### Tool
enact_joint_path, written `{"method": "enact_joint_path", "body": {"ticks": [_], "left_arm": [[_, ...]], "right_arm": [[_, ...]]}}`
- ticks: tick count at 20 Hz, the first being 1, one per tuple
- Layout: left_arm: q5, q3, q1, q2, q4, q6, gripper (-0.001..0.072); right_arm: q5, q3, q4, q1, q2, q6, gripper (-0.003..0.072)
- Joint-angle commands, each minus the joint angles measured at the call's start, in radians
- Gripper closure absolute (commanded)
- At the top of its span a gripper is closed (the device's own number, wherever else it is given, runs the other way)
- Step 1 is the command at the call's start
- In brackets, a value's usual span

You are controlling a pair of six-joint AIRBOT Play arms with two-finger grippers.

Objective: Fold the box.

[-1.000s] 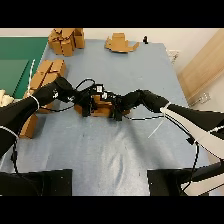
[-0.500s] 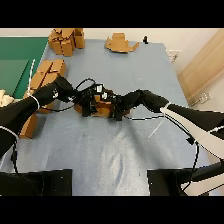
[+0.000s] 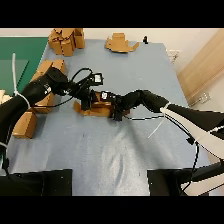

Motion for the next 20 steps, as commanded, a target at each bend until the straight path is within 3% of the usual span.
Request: {"method": "enact_joint_path", "body": {"ticks": [1,4,7,10,12,17,20], "left_arm": [[-0.052,0.008,0.068,0.077,-0.001,-0.110,0.0698],[-0.142,-0.011,0.281,0.107,-0.020,-0.215,0.0698],[-0.132,-0.066,0.542,0.092,0.039,-0.452,0.0701],[-0.236,-0.079,0.652,0.010,0.114,-0.842,0.0701],[-0.270,-0.079,0.620,-0.053,0.058,-0.911,0.0701],[-0.221,-0.050,0.414,-0.206,0.051,-0.956,0.0700],[-0.214,-0.026,0.326,-0.247,0.013,-0.949,0.0700]], "right_arm": [[0.000,0.000,0.000,0.000,0.000,0.001,0.0128],[0.000,0.000,0.000,0.000,0.000,0.001,0.0128],[-0.008,0.000,0.000,0.000,0.000,0.001,0.0128],[-0.007,0.000,0.000,0.000,0.000,0.001,0.0128],[-0.008,0.000,0.000,0.002,0.000,0.001,0.0128],[-0.014,0.000,0.000,0.002,0.000,0.001,0.0128],[-0.015,0.000,0.000,0.002,0.000,0.001,0.0128]]}}
